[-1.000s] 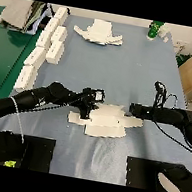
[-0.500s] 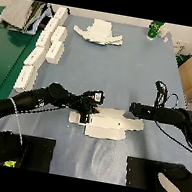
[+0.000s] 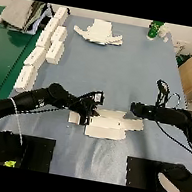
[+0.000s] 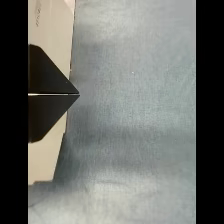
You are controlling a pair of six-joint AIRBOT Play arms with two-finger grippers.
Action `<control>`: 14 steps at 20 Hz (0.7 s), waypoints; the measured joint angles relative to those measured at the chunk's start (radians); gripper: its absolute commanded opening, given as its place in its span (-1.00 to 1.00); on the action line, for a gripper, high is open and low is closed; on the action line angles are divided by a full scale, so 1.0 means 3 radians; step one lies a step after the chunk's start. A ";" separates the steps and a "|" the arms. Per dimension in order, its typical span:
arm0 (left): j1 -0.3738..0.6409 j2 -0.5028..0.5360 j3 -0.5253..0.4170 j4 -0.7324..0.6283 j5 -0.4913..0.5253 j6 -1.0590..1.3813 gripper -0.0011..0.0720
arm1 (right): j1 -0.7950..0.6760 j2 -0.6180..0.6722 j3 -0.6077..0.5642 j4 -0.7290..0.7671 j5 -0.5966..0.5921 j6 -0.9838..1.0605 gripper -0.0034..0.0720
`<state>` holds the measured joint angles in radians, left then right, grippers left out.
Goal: Fold the box.
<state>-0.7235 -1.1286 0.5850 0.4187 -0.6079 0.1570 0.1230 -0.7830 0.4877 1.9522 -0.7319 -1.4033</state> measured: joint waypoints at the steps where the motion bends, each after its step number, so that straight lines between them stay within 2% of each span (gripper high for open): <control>1: 0.0000 0.0000 0.0000 -0.0001 -0.0005 -0.0001 -0.94 | 0.0000 0.0010 0.0001 0.0001 -0.0039 0.0000 -0.91; 4: 0.0000 0.0000 0.0000 -0.0001 -0.0005 0.0000 -0.94 | 0.0000 0.0112 0.0001 0.0000 -0.0262 0.0000 -0.91; 10: 0.0000 0.0000 0.0000 0.0000 -0.0008 -0.0001 -0.94 | 0.0022 0.0566 0.0003 0.0001 -0.0969 -0.0036 -0.91; 14: 0.0000 0.0000 0.0000 0.0000 -0.0010 0.0000 -0.94 | 0.0332 0.0738 0.0003 0.0125 -0.1376 -0.0604 -0.91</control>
